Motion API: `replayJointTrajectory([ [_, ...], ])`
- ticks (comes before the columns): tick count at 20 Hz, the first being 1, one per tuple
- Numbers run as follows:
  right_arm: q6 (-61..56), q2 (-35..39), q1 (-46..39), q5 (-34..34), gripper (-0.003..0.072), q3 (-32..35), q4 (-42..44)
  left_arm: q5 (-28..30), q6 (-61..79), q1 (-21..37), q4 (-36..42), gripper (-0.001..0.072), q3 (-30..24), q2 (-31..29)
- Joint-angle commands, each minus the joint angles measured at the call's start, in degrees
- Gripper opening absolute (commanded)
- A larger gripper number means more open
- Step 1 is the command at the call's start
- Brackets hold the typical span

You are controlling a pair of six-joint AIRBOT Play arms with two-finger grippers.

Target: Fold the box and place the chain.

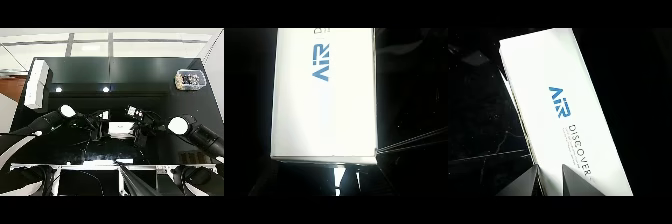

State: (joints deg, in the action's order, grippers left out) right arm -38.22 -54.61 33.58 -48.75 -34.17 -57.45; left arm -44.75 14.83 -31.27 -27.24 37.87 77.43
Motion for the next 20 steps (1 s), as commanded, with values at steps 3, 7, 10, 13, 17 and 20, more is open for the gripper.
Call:
replayJointTrajectory([
  [3,-5.44,2.36,-0.02,-1.44,0.0205,-1.73,-0.13,0.20,-0.07,0.00,0.02,0.0350,-0.02,0.02],
  [7,-14.78,7.89,-0.63,-5.09,0.0203,-2.95,-0.17,0.20,-0.07,0.00,0.02,0.0350,-0.02,0.02],
  [10,-31.39,7.91,-4.44,-7.34,0.0028,-1.75,1.27,0.20,-0.07,0.00,0.02,0.0351,-0.02,0.02],
  [13,-32.96,7.32,-6.75,-4.61,0.0028,3.19,14.62,0.20,-0.07,0.00,0.02,0.0351,-0.02,0.02],
  [17,-30.14,2.95,-6.93,-1.36,0.0028,6.12,27.52,0.20,-0.07,0.00,0.02,0.0351,-0.02,0.02],
  [20,-28.35,-0.68,-6.97,-0.11,0.0029,6.12,29.90,0.20,-0.07,0.00,0.02,0.0350,-0.02,0.02],
])
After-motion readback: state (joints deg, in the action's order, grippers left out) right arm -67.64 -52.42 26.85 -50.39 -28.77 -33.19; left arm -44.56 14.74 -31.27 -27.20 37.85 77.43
